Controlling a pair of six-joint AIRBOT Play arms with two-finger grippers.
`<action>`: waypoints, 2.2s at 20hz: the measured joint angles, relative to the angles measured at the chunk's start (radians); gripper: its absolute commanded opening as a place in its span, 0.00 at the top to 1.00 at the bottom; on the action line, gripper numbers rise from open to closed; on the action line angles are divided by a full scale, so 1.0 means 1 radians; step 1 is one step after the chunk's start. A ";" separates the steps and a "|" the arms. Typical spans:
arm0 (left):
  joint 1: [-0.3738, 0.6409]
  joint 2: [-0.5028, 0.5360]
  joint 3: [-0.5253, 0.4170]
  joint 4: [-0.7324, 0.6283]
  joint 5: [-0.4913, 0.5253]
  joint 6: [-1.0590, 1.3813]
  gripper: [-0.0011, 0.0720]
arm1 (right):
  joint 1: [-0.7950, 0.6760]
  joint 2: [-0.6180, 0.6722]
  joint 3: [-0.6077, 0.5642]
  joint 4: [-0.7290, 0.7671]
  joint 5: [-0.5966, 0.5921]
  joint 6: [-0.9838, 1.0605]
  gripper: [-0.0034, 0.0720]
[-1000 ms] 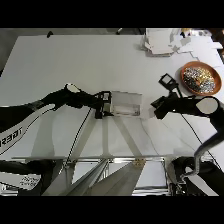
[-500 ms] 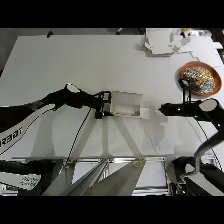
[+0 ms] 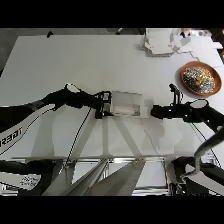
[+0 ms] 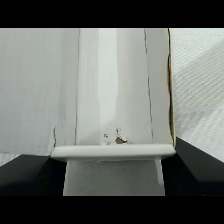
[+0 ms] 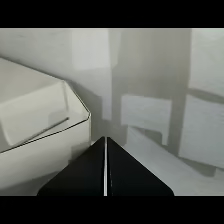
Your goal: Fold the box and place the chain.
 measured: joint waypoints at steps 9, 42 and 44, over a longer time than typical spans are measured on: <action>0.000 0.000 0.000 0.000 0.000 0.000 0.70 | 0.011 0.120 0.000 0.046 0.083 -0.040 0.56; 0.000 0.000 0.000 0.001 0.000 -0.001 0.70 | 0.664 -0.186 0.485 -0.943 0.133 1.138 0.58; 0.000 0.000 0.000 0.003 0.000 -0.001 0.70 | 0.678 -0.198 0.501 -0.959 0.148 1.168 0.68</action>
